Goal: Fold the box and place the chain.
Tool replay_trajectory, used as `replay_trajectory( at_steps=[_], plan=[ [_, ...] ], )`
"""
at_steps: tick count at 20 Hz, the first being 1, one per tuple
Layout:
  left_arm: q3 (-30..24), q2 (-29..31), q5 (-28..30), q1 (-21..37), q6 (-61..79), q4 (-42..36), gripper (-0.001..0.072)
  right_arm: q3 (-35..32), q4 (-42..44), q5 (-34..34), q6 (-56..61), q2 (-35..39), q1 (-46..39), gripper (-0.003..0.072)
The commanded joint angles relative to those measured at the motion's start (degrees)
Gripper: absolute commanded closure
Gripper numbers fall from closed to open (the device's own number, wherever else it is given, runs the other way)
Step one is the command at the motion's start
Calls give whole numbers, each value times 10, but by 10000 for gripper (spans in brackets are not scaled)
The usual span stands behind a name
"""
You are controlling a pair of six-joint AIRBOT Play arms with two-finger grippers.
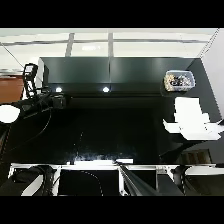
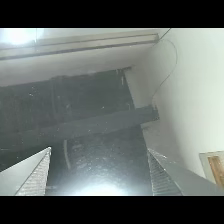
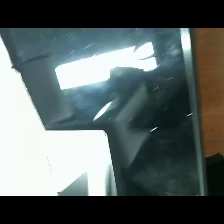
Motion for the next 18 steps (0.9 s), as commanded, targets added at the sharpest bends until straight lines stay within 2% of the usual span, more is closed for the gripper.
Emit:
replay_trajectory(
  at_steps=[1,5,8,10,13,16,18],
  plan=[
    [0,0,-2,0,0,0,-2,1,19,55,-6,-2,1,683],
    [0,0,-1,0,0,0,-1,-18,134,122,20,2,3,682],
    [0,-1,-5,0,0,0,4,-77,247,134,32,32,44,679],
    [0,-1,-5,0,0,0,4,-129,279,119,30,72,97,680],
    [0,-1,-6,-1,0,-4,4,-218,361,61,19,164,190,679],
    [-12,-2,-21,-2,0,-54,4,-352,476,-61,-15,292,298,679],
    [-22,-7,-46,-14,0,-72,4,-440,521,-155,-36,383,384,679]
  ],
)
